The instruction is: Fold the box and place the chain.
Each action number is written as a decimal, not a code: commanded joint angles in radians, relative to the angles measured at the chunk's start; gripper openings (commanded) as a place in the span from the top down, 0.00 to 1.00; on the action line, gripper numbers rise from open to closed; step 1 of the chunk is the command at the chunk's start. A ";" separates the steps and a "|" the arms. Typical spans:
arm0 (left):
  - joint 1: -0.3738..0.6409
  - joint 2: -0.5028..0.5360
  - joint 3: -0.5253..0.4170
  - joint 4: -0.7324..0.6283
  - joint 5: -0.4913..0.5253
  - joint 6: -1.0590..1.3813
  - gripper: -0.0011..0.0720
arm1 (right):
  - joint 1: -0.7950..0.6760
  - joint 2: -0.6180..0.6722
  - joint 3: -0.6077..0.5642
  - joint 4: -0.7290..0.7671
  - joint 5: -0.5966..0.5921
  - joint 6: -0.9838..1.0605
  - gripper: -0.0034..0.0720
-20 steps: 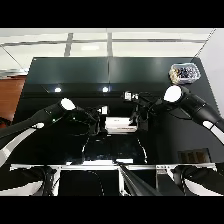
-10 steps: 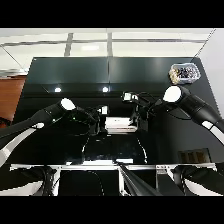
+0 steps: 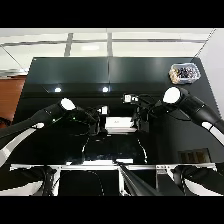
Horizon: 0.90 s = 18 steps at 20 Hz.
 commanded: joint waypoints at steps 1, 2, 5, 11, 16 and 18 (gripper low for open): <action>0.000 0.000 0.001 0.000 0.000 0.000 0.35 | 0.001 -0.001 -0.001 0.003 -0.004 -0.002 0.51; 0.000 0.000 0.001 0.000 0.000 0.000 0.35 | 0.001 -0.001 -0.005 0.003 -0.005 -0.001 0.52; 0.000 0.000 0.001 0.000 0.000 0.000 0.35 | 0.001 -0.001 -0.015 0.003 -0.004 0.000 0.52; 0.000 0.000 0.001 0.000 0.000 0.000 0.35 | 0.001 0.001 -0.019 0.005 0.000 0.027 0.52; 0.000 0.000 0.001 0.000 0.000 0.000 0.35 | -0.029 0.090 0.011 0.032 0.046 0.269 0.52; 0.000 0.000 0.001 0.000 0.000 0.000 0.35 | -0.082 0.127 0.010 0.075 0.090 0.469 0.70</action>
